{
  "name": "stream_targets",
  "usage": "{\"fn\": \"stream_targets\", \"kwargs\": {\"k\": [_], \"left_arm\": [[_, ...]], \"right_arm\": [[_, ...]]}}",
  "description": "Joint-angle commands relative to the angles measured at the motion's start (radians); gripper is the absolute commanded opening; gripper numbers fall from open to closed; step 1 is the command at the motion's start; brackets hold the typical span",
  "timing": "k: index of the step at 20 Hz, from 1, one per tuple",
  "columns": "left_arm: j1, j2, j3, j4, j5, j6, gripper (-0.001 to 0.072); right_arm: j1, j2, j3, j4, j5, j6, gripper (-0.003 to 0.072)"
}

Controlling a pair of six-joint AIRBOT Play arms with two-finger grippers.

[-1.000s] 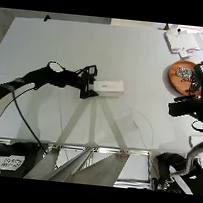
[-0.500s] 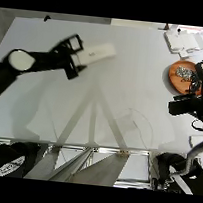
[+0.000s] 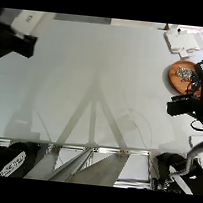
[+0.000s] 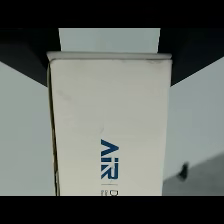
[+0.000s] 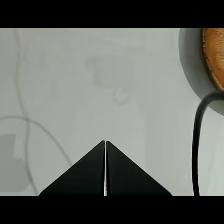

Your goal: Fold the box and place the chain.

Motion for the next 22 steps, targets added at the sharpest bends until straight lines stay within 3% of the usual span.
{"fn": "stream_targets", "kwargs": {"k": [1,3,6,12,15,16,17,18,19,20,22], "left_arm": [[0.115,-0.039,0.001,0.056,-0.04,-0.162,0.0046],[0.136,-0.103,0.001,0.055,-0.04,-0.163,0.011],[0.135,-0.24,0.001,0.026,-0.043,-0.163,0.0062],[0.134,-0.572,0.001,-0.032,0.043,-0.162,0.0063],[0.134,-0.639,0.001,-0.032,0.038,-0.163,0.0088],[0.134,-0.64,0.001,-0.032,0.043,-0.162,0.0143],[0.134,-0.639,0.001,-0.031,0.052,-0.162,0.0263],[0.134,-0.639,0.001,-0.031,0.061,-0.162,0.046],[0.134,-0.639,0.001,-0.03,0.061,-0.162,0.0596],[0.134,-0.639,0.001,-0.029,0.052,-0.162,0.0668],[0.134,-0.626,0.001,-0.027,0.009,-0.156,0.0701]], "right_arm": [[0.0,0.001,0.0,0.005,0.0,0.0,0.0008],[0.0,0.001,0.0,0.005,-0.005,-0.001,0.0008],[0.0,0.001,0.0,0.016,-0.004,0.0,0.0008],[0.0,0.001,0.0,0.091,-0.033,0.0,0.0008],[0.0,0.001,0.0,0.091,-0.092,0.0,0.0008],[0.0,0.001,0.0,0.091,-0.104,0.0,0.0008],[0.0,0.001,0.0,0.091,-0.108,0.0,0.0008],[0.0,0.001,0.0,0.091,-0.108,0.0,0.0008],[0.0,0.001,0.0,0.091,-0.108,0.0,0.0008],[0.0,0.001,0.0,0.091,-0.108,0.0,0.0008],[0.0,0.001,0.0,0.09,-0.108,-0.001,0.0008]]}}
